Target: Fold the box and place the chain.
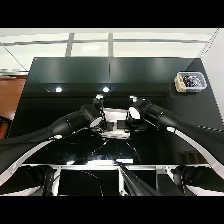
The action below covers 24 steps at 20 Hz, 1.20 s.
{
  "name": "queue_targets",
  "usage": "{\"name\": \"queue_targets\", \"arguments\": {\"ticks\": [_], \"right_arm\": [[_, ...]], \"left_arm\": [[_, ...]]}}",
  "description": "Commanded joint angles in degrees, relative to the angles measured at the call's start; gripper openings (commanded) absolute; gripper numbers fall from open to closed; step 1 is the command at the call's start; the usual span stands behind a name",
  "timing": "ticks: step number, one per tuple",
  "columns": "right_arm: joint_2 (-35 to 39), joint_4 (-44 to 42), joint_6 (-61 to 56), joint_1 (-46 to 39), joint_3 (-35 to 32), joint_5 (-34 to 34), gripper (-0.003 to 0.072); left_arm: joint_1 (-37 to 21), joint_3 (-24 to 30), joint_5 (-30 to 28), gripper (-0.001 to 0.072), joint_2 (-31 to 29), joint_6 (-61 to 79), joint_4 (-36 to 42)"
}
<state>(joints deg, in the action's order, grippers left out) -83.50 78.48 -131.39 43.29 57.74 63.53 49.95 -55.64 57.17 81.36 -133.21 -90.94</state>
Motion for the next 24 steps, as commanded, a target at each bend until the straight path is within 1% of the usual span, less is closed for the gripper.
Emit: {"name": "queue_targets", "arguments": {"ticks": [1,2,5,6,8,9,11,13,16,18,20,22,23,24], "right_arm": [[0.04,0.02,-0.20,0.04,0.09,-0.07,0.0138],[0.04,0.02,-0.20,0.04,0.09,-0.09,0.0010],[0.04,0.02,-0.20,0.04,0.09,-0.83,0.0014],[0.04,0.02,-0.17,0.00,0.09,-1.29,0.0023],[0.31,0.02,1.79,-0.79,0.11,-1.29,0.0303],[0.70,0.00,3.96,-1.38,0.11,-0.50,0.0319],[2.75,0.09,9.40,-2.60,0.11,1.46,0.0318],[7.48,2.25,13.49,-3.52,0.11,3.63,0.0319],[19.50,13.99,13.79,-3.98,0.11,6.62,0.0319],[27.45,20.59,13.79,-6.16,0.09,6.93,0.0319],[32.57,27.10,13.73,-10.29,0.07,6.84,0.0319],[33.66,29.88,13.81,-16.81,0.02,6.27,0.0318],[33.38,30.93,13.84,-20.72,-0.57,4.15,0.0319],[33.20,31.78,13.84,-24.52,-1.79,0.11,0.0319]], "left_arm": [[-0.04,-0.02,0.04,0.0029,0.00,-0.09,0.17],[-0.04,-0.02,0.04,0.0028,0.00,-0.09,0.17],[-0.04,-0.02,0.04,0.0028,0.00,-0.09,0.20],[-0.04,-0.02,0.04,0.0029,0.00,-0.09,0.20],[-0.04,-0.02,0.07,0.0029,0.00,-0.09,0.20],[-0.04,-0.02,0.07,0.0028,0.00,-0.09,0.20],[-0.04,-0.02,0.07,0.0028,0.00,-0.09,0.17],[-0.04,-0.02,0.07,0.0028,0.00,-0.09,0.15],[-0.04,-0.02,0.07,0.0028,0.00,-0.09,0.17],[-0.04,-0.02,0.09,0.0028,0.00,-0.09,0.17],[-0.04,-0.02,0.09,0.0028,0.00,-0.09,0.17],[-0.04,-0.02,0.07,0.0029,0.00,-0.09,0.17],[-0.04,-0.02,0.07,0.0028,0.00,-0.09,0.17],[-0.04,-0.02,0.07,0.0029,0.00,-0.09,0.17]]}}
